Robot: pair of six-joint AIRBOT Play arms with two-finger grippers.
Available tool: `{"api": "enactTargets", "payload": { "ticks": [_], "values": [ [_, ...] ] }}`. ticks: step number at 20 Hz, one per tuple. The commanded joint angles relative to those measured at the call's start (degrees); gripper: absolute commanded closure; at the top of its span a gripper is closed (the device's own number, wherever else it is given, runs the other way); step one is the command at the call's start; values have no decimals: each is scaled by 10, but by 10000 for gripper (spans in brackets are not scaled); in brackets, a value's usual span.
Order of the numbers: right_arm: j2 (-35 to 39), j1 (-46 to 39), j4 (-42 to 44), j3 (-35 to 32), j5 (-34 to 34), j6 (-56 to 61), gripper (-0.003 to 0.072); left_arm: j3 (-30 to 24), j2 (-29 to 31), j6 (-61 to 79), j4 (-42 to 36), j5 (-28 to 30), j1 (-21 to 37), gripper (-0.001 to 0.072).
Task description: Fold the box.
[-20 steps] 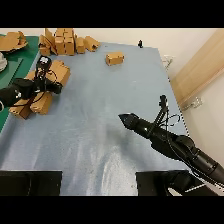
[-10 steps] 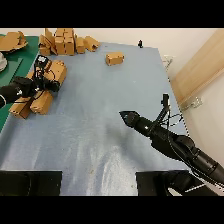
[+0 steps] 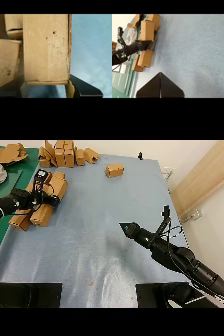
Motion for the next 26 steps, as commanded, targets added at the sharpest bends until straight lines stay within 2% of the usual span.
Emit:
{"api": "enactTargets", "payload": {
  "ticks": [1,2,5,9,13,18,20,26],
  "values": [
    [0,0,0,0,2,0,683,10,19,-2,26,-12,-12,308],
    [0,0,0,0,2,0,683,14,29,-2,26,-33,-14,309],
    [0,0,0,0,2,0,683,14,43,-2,28,-37,-12,309],
    [0,0,0,0,1,0,683,13,36,-18,47,-69,-7,309],
    [0,0,0,0,1,0,683,14,17,-59,102,-94,-7,309],
    [0,0,0,0,1,0,683,14,-2,-111,163,-70,-7,309],
    [0,0,0,0,1,0,683,14,-2,-112,167,-52,-4,309],
    [0,0,0,0,3,2,683,14,-3,-141,168,-54,29,309]
  ]
}}
